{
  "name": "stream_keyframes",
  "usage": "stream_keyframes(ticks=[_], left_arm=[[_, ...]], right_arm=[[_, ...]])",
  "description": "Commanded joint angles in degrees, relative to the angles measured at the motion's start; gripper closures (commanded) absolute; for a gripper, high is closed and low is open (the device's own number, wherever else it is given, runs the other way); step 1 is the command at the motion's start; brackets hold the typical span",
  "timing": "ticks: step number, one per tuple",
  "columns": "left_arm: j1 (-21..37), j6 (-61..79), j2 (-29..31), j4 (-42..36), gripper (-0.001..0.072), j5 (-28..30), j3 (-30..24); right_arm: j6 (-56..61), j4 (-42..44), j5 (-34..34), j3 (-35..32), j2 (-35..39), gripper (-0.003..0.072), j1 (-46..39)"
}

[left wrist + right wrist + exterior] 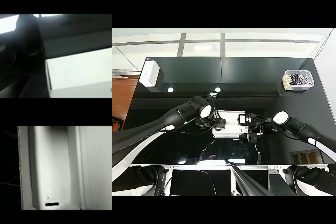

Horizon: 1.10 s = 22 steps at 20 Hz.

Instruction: Fold the box and place the chain.

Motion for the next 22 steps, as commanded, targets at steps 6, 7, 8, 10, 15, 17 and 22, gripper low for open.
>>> stream_keyframes(ticks=[6, 7, 8, 10, 15, 17, 22], left_arm=[[-1.99, -7.65, -1.53, 1.29, 0.0449, -0.94, 0.61], [-2.21, -7.65, -1.53, 1.27, 0.0494, -0.72, 0.61], [-2.40, -7.65, -1.51, 1.27, 0.0554, -0.48, 0.61], [-2.54, -7.65, -1.44, 1.27, 0.0580, -0.33, 0.61], [-2.51, -7.63, -1.42, 1.29, 0.0525, -0.50, 1.36], [-2.51, -7.61, -1.42, 1.51, 0.0520, -0.66, 2.12], [-2.51, -7.67, -1.44, 1.55, 0.0266, -2.80, 2.51]], right_arm=[[0.00, 0.02, 0.02, 0.04, -0.04, 0.0673, 0.04], [0.00, 0.02, 0.02, 0.04, -0.04, 0.0672, 0.04], [0.00, 0.02, 0.02, 0.04, -0.04, 0.0673, 0.04], [0.00, 0.02, 0.02, 0.04, -0.04, 0.0673, 0.04], [0.00, 0.02, 0.02, 0.04, -0.04, 0.0672, 0.04], [0.00, 0.02, 0.02, 0.04, -0.04, 0.0672, 0.04], [0.00, 0.02, 0.02, 0.04, -0.04, 0.0673, 0.04]])
